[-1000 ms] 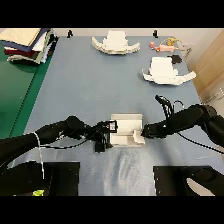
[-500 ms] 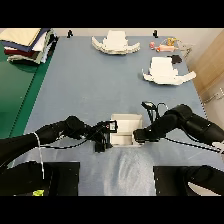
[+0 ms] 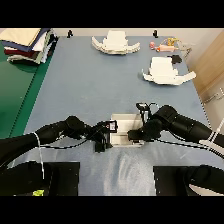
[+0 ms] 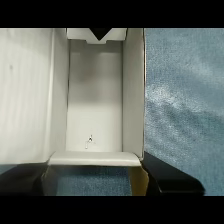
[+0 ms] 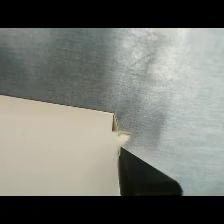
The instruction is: Fold the box.
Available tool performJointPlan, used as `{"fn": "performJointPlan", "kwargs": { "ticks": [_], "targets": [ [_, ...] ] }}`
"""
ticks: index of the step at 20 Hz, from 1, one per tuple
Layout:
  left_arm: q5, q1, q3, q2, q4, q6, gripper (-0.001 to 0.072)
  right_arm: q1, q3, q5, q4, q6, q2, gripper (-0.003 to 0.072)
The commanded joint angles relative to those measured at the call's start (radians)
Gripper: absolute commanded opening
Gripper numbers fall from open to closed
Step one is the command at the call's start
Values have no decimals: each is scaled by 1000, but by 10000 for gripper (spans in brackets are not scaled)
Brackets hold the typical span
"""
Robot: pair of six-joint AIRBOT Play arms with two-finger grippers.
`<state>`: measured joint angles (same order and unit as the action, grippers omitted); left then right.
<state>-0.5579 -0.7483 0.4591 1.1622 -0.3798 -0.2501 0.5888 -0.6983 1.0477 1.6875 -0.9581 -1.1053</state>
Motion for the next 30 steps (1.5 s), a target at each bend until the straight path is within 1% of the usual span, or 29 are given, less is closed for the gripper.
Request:
{"fn": "performJointPlan", "kwargs": {
  "ticks": [1,6,8,9,10,15,16,17,18,19,23,26,28,29,30],
  "targets": [
    [0,1,1,0,0,0,527,5,-3,0,-20,110,-5,401],
    [0,1,1,0,0,0,527,6,-3,2,-35,193,-5,388],
    [0,1,1,0,0,0,527,6,-3,8,-61,210,-5,266],
    [0,1,1,0,0,0,527,6,-3,8,-65,208,-5,32],
    [0,1,1,0,0,0,527,11,-3,7,-69,208,-5,4],
    [0,1,1,0,0,0,527,20,-3,7,-71,208,-5,4],
    [0,1,1,0,0,0,527,20,-3,8,-67,205,-5,19],
    [0,1,1,0,0,0,527,20,-3,9,-66,197,-3,145],
    [0,1,1,0,0,0,527,20,-3,12,-63,187,2,324],
    [0,1,1,0,0,0,527,20,-3,19,-55,187,8,390],
    [0,1,1,0,0,0,527,20,-3,65,-73,188,63,390],
    [0,1,1,0,0,0,527,19,-26,105,-89,187,147,390],
    [0,1,1,0,0,0,527,19,-54,137,-130,187,207,389],
    [0,1,1,0,0,0,527,19,-64,155,-150,187,231,349],
    [0,1,1,0,0,0,527,6,-72,181,-170,183,250,209]
  ]
}}
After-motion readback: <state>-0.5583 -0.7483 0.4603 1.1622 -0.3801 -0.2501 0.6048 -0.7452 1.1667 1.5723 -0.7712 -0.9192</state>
